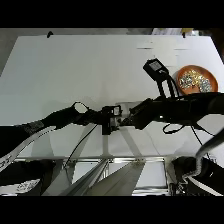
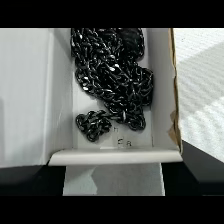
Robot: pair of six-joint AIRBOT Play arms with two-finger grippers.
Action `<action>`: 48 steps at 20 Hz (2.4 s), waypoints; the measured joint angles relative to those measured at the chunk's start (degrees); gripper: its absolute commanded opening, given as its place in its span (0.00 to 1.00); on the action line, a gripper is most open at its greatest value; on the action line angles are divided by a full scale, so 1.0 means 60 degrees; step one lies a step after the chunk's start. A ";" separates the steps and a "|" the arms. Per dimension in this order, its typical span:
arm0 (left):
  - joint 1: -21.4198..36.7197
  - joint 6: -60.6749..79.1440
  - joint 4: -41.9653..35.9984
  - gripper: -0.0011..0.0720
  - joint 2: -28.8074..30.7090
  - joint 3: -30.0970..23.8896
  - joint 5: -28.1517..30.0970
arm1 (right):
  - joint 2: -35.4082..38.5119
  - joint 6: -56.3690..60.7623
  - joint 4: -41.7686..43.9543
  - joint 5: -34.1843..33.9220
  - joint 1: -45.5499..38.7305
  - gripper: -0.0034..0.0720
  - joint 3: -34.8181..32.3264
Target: Fold the box and place the chain.
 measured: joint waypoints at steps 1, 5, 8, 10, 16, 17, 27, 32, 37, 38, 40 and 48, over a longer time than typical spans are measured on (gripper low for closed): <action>0.0000 0.0000 0.0000 0.15 0.0000 0.0000 -0.0004 | -0.0131 0.0007 -0.0055 -0.0033 0.0022 0.07 -0.0080; 0.0000 0.0000 0.0000 0.15 -0.0004 0.0000 0.0000 | -0.0670 0.0047 -0.0368 -0.0095 -0.0022 0.25 -0.0339; 0.0000 0.0000 0.0000 0.15 0.0000 0.0000 -0.0004 | -0.0798 0.0069 -0.0499 -0.0113 -0.0361 0.31 -0.0404; 0.0000 0.0000 0.0000 0.15 0.0000 0.0000 -0.0004 | -0.0750 0.0073 -0.0539 -0.0106 -0.0794 0.31 -0.0423; 0.0000 0.0000 0.0000 0.15 -0.0004 0.0000 0.0000 | -0.0543 -0.0011 -0.1257 -0.0135 -0.2889 0.30 -0.0433; 0.0000 0.0000 0.0000 0.15 0.0000 0.0000 0.0000 | -0.0576 -0.0011 -0.1523 -0.0146 -0.3275 0.29 -0.0437; 0.0000 0.0000 0.0000 0.15 -0.0004 0.0000 0.0000 | -0.2590 -0.0022 -0.2976 -0.0076 -0.5676 0.43 -0.0470; 0.0000 0.0000 0.0000 0.15 0.0000 0.0000 0.0000 | -0.3876 -0.0018 -0.3067 -0.0087 -0.5807 0.52 -0.0470; 0.0000 0.0000 0.0000 0.15 0.0000 0.0000 0.0000 | -0.4714 -0.0018 -0.3049 -0.0357 -0.5829 0.52 -0.0470; 0.0000 0.0000 0.0000 0.15 0.0000 0.0000 0.0000 | -0.4823 -0.0015 -0.3027 -0.0423 -0.5829 0.52 -0.0481; 0.0000 0.0000 0.0000 0.15 0.0000 0.0000 0.0000 | -0.5034 -0.0015 -0.2991 -0.0550 -0.5829 0.51 -0.0481; 0.0000 0.0000 0.0004 0.15 0.0000 0.0000 0.0000 | -0.5402 -0.0011 -0.2809 -0.1089 -0.5829 0.41 -0.0550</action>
